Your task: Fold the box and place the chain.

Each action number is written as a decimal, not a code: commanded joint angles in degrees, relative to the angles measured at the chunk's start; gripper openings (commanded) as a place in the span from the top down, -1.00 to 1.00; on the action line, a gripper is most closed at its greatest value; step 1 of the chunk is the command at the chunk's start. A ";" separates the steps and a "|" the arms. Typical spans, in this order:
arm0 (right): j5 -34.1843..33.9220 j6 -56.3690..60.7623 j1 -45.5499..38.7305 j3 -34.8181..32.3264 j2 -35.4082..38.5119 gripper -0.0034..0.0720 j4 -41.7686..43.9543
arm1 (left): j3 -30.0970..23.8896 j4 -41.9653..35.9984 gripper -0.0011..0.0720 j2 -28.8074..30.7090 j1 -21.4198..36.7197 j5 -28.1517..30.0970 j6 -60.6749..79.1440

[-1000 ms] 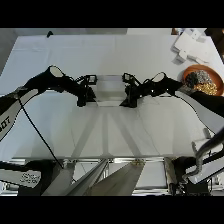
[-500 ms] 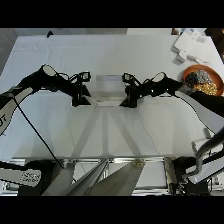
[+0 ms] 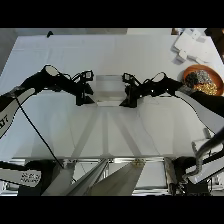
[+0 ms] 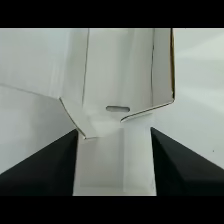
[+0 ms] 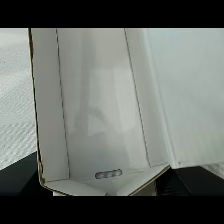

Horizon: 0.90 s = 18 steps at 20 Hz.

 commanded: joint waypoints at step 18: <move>0.02 0.02 0.02 -0.02 -0.04 -0.56 0.02 | 0.00 -3.37 0.46 -1.51 -1.33 2.95 4.66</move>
